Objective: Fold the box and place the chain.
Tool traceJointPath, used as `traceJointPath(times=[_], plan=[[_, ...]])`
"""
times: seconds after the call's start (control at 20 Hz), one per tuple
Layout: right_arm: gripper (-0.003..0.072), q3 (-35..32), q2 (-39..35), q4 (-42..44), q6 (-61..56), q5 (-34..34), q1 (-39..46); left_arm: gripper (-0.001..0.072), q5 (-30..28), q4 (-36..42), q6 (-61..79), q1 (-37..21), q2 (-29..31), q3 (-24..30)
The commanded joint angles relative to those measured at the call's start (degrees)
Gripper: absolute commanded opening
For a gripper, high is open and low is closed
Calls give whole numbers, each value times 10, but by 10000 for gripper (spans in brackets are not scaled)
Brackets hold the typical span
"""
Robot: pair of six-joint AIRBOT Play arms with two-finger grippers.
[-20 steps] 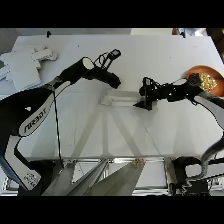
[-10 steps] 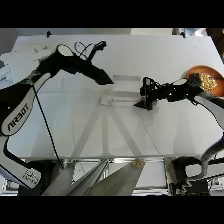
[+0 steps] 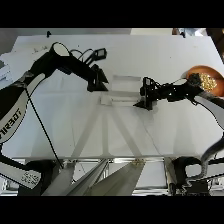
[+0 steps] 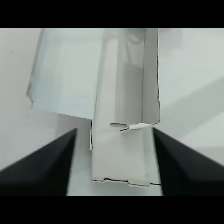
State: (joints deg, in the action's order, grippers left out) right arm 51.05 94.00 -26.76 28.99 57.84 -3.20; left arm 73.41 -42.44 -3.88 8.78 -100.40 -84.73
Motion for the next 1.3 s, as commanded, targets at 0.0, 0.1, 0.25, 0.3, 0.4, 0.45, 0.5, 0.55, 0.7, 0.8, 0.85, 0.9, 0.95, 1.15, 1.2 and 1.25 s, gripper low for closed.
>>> traceJointPath(times=[0.0,0.1,0.25,0.3,0.4,0.45,0.5,0.55,0.7,0.8,0.85,0.9,0.95,1.15,1.2,1.25], plan=[[518,0,0,0,0,0,0,709,-54,-51,90,32,3,24],[518,0,0,0,0,0,0,709,-78,-79,90,48,3,25],[518,0,0,0,0,0,0,708,-92,-134,44,64,2,25],[518,0,0,0,0,0,0,708,-92,-152,28,64,2,25],[518,0,0,0,0,0,0,708,-91,-176,-1,64,1,25],[518,0,0,0,0,0,0,708,-91,-180,-7,64,1,26],[518,0,0,0,0,0,0,708,-91,-179,-7,64,1,27],[518,0,0,0,0,0,0,707,-92,-179,-7,64,0,28],[518,0,0,0,0,0,0,707,-87,-181,-29,70,-10,28],[518,0,0,0,0,0,0,703,-80,-180,-31,75,-20,28],[518,0,0,0,0,0,0,692,-80,-179,-31,78,-24,28],[518,0,0,0,0,0,0,636,-80,-174,-30,81,-28,28],[518,0,0,0,0,0,0,603,-80,-169,-30,85,-31,28],[518,0,0,0,0,0,0,555,-80,-163,-28,91,-32,28],[518,0,0,0,0,0,0,504,-79,-163,-28,92,-32,28],[518,0,0,0,0,0,0,498,-77,-162,-28,92,-32,28]])
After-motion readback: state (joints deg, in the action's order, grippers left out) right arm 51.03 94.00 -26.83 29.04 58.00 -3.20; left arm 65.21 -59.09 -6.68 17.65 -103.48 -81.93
